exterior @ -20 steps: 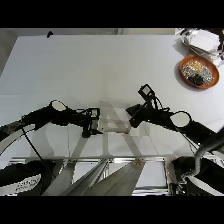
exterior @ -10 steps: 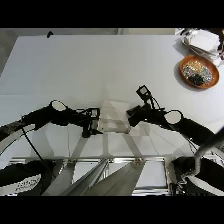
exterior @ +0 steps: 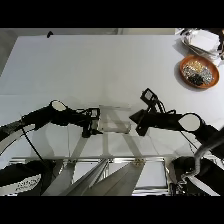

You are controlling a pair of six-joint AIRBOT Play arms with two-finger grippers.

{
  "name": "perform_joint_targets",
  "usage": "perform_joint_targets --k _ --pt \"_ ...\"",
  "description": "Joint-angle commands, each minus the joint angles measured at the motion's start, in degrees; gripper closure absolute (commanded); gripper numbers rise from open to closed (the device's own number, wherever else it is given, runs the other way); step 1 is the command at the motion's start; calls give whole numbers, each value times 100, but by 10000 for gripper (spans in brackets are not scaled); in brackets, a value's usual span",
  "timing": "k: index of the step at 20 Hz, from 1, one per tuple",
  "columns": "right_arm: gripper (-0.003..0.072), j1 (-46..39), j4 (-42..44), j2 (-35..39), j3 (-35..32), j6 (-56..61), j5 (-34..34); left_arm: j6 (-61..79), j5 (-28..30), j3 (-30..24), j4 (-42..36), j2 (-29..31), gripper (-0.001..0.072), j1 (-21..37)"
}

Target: Fold the box and place the chain.

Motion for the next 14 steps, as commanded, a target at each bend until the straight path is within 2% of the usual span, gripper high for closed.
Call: perform_joint_targets --k 1,2,3,4,5,10,12,14 --pt "674 -61 -1661 195 -2 46 1248 0 0 -2 2 4 437 4" --pt "672 -61 -1725 120 -2 -7 1241 0 0 -2 0 4 437 4" --pt "565 -61 -1705 15 -2 -420 1217 0 0 -2 0 4 437 4" --pt "415 -48 -1661 -94 -2 -940 1130 0 0 -2 0 4 437 4" --pt "382 20 -1663 -221 -2 -1351 927 0 0 -2 0 4 437 4" --pt "413 623 -1663 -682 -2 -1652 -459 0 0 -2 0 4 437 4" --pt "460 787 -1661 -872 -2 -1652 -745 0 0 -2 0 4 437 4" --pt "471 914 -1648 -1064 -2 -1648 -796 0 0 -2 0 4 437 4"
